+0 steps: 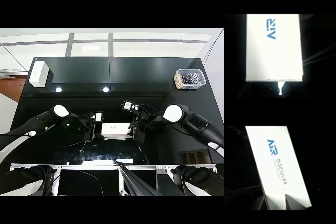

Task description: Fold the box and place the chain.

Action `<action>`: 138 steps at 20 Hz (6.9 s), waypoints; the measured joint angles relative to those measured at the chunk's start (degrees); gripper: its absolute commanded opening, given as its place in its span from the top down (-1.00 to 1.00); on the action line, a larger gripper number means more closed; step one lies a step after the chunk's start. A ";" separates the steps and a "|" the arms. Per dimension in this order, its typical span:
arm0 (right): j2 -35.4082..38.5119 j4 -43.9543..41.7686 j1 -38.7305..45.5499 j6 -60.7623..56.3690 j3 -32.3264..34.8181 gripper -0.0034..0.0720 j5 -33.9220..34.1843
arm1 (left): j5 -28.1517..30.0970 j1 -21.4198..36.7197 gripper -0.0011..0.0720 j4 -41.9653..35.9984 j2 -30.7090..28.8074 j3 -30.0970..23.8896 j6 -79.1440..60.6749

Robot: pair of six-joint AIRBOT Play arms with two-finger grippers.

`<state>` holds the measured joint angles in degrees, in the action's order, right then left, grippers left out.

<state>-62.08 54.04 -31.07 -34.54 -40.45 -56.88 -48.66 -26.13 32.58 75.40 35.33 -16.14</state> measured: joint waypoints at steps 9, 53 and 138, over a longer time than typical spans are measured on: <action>1.31 -0.48 3.63 -16.06 -3.10 0.81 -7.87 | 0.00 0.00 -0.35 -0.02 0.00 0.00 0.04; 5.60 -23.80 19.37 -29.53 1.75 0.81 -7.82 | -3.32 1.57 -0.97 4.20 -6.01 -0.02 10.51; 9.29 -22.03 29.14 -28.85 1.57 0.81 -7.87 | -9.51 42.10 0.17 38.29 -8.70 14.78 70.47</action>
<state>-52.80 32.01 -1.93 -63.40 -38.87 -64.75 -58.17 15.97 70.87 66.70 50.11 54.33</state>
